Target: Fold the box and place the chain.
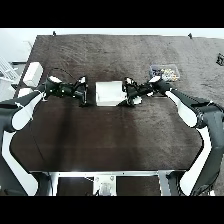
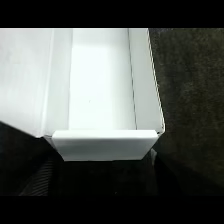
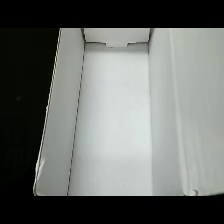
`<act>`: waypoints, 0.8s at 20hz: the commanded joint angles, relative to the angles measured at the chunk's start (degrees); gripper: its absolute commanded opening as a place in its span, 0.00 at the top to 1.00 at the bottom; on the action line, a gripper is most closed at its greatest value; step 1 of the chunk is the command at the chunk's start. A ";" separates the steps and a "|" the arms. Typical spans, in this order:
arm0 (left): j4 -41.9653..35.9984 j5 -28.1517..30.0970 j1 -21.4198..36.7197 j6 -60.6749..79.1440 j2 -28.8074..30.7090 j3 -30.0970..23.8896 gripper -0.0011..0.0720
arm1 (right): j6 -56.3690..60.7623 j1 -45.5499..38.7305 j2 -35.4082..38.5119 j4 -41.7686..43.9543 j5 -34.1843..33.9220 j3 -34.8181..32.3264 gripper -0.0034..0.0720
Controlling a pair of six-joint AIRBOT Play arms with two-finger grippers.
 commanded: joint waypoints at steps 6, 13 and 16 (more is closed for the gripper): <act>-1.84 0.09 -1.22 0.02 -0.13 0.00 0.00 | 0.02 0.02 0.02 0.02 -0.04 0.00 0.11; -2.43 5.29 -2.95 -2.10 -0.94 0.00 0.00 | 0.02 0.02 0.02 0.02 -0.04 0.00 0.11; -4.72 6.01 -3.13 -2.14 -0.96 0.00 0.00 | 0.02 0.02 0.02 0.02 -0.04 0.00 0.11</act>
